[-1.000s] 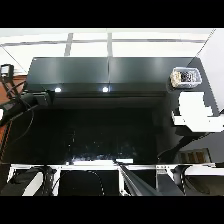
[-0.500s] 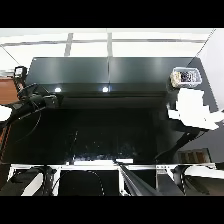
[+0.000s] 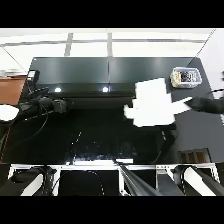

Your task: Fold the box and place the chain.

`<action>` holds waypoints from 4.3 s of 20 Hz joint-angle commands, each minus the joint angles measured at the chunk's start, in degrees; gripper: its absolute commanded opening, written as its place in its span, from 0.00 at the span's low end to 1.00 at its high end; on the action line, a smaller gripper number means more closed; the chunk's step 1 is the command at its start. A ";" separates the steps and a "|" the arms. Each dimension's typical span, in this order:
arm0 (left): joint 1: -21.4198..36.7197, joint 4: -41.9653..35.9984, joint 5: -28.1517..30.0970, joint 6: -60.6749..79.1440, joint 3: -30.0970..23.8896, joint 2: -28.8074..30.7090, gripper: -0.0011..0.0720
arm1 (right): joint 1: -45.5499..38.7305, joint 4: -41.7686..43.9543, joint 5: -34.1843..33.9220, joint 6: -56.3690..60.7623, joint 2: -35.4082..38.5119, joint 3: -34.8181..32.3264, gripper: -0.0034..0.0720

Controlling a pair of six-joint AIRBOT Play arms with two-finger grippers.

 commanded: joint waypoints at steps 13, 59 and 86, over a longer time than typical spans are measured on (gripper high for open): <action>-7.10 -18.34 -30.51 -2.03 23.19 -41.40 0.98 | 39.39 15.61 -30.12 -3.32 3.80 -18.67 0.07; -26.23 -4.44 -7.43 56.41 20.20 -38.97 0.05 | 45.94 -11.65 -13.92 -39.23 -2.54 -4.81 0.98; -26.23 -4.44 -7.82 56.46 20.20 -38.93 0.05 | 51.08 -16.81 -9.99 -44.50 -8.28 -5.09 0.98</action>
